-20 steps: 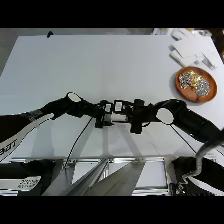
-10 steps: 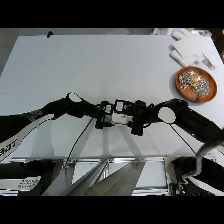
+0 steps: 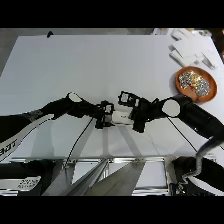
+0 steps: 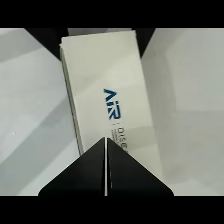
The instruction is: Fold the box and place the chain.
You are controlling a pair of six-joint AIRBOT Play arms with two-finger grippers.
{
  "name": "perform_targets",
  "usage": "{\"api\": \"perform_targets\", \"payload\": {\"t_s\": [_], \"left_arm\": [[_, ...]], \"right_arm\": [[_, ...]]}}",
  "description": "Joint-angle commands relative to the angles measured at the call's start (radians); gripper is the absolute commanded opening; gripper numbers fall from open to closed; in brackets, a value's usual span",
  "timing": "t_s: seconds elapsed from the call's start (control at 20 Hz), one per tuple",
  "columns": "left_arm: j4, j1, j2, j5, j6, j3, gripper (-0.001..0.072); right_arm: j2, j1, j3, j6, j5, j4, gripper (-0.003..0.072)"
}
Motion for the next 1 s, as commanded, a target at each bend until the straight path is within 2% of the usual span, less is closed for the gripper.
{"api": "perform_targets", "payload": {"t_s": [0.0,0.45,0.75,0.95], "left_arm": [[0.0,0.001,0.0,0.0,0.0,0.001,0.0195],[0.0,0.001,0.0,0.0,0.0,0.001,0.0195],[0.0,0.001,0.0,0.0,0.0,0.001,0.0195],[0.0,0.001,0.0,0.0,0.0,0.001,0.0195]], "right_arm": [[-0.023,-0.006,0.0,-0.002,0.032,0.025,0.0016],[-0.025,-0.006,-0.015,-0.029,0.033,0.025,0.0016],[-0.026,0.039,-0.092,-0.029,-0.06,0.01,0.0016],[-0.06,0.039,-0.093,-0.024,-0.06,0.002,0.0016]]}}
